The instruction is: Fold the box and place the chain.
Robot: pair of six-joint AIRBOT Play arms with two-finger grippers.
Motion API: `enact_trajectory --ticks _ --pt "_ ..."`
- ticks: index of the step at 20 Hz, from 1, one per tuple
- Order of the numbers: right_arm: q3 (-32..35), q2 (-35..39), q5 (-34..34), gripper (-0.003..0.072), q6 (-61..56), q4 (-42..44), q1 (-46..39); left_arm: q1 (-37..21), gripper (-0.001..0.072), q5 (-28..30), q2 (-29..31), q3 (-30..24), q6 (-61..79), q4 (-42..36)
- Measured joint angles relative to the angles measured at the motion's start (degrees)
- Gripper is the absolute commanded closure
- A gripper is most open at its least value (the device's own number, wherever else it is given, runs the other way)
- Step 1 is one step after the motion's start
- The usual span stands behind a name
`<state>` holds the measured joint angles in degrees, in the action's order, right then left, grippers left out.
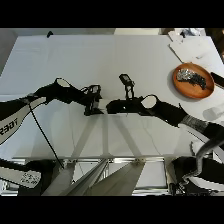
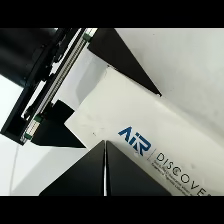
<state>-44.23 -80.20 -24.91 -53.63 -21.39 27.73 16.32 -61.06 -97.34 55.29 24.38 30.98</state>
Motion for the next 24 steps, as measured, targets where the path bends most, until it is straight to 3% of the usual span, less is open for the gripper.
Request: enact_trajectory --ticks 13,24 --pt "1.09 -0.11 -1.18 0.0678 -0.04 -3.26 0.0 0.04 0.0371 -0.17 0.0 0.0 -0.37 -0.11" --pt "-3.74 0.11 2.86 0.068 -0.7 -2.36 2.21 0.0 0.0371 -0.17 0.0 0.0 -0.37 -0.13"
